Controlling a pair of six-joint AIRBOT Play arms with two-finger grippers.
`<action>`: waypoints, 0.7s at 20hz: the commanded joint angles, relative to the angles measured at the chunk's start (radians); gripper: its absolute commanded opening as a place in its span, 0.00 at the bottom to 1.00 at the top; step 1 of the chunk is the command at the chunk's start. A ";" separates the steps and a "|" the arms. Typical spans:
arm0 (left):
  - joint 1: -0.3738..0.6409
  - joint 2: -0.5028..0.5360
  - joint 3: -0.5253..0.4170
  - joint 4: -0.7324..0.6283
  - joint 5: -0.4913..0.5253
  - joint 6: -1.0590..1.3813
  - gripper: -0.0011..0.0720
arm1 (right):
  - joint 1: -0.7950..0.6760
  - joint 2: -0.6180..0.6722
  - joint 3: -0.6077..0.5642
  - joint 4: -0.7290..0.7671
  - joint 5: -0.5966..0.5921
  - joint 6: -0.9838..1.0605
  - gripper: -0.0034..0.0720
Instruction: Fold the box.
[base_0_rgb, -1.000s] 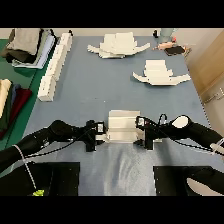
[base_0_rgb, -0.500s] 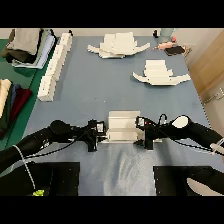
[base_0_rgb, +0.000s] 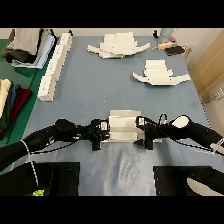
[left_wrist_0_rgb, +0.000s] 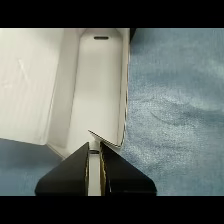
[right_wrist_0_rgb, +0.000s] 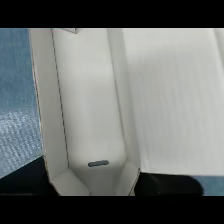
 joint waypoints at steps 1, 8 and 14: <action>0.001 0.006 -0.018 0.001 -0.001 -0.066 0.17 | 0.001 0.001 0.001 0.001 0.000 0.000 0.76; 0.042 0.163 -0.132 0.005 -0.002 -0.130 0.17 | 0.001 0.001 0.000 0.001 0.000 0.000 0.76; 0.087 0.179 -0.133 0.047 -0.001 -0.159 0.54 | 0.001 0.001 0.001 0.001 0.000 0.000 0.76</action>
